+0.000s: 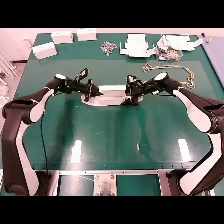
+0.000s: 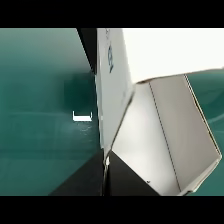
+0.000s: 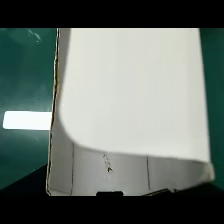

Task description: Fold the box and place the chain.

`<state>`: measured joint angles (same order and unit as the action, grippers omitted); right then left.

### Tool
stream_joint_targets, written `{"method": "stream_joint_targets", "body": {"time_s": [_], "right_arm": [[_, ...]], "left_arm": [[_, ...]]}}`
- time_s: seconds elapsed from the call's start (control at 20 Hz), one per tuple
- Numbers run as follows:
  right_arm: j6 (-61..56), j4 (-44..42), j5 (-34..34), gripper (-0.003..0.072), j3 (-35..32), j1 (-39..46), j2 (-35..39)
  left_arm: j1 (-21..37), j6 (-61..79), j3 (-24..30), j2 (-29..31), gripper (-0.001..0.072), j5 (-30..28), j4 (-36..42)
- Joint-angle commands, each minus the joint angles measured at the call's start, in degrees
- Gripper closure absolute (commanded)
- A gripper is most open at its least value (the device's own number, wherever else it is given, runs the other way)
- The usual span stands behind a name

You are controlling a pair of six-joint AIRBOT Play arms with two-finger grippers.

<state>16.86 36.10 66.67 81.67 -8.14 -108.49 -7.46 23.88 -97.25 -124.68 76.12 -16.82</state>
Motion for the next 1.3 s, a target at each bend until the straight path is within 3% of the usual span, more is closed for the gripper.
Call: {"method": "stream_joint_targets", "body": {"time_s": [0.0, 1.25], "right_arm": [[0.11, 1.01, 0.04, 0.0067, 0.07, -0.44, -0.04], [-1.44, 1.14, 1.31, 0.0067, 1.49, -0.28, -1.51]], "left_arm": [[0.02, 0.00, -0.07, 0.04, 0.0690, -0.13, 0.04], [0.02, 0.00, -0.07, 0.04, 0.0690, -0.09, 0.04]]}}
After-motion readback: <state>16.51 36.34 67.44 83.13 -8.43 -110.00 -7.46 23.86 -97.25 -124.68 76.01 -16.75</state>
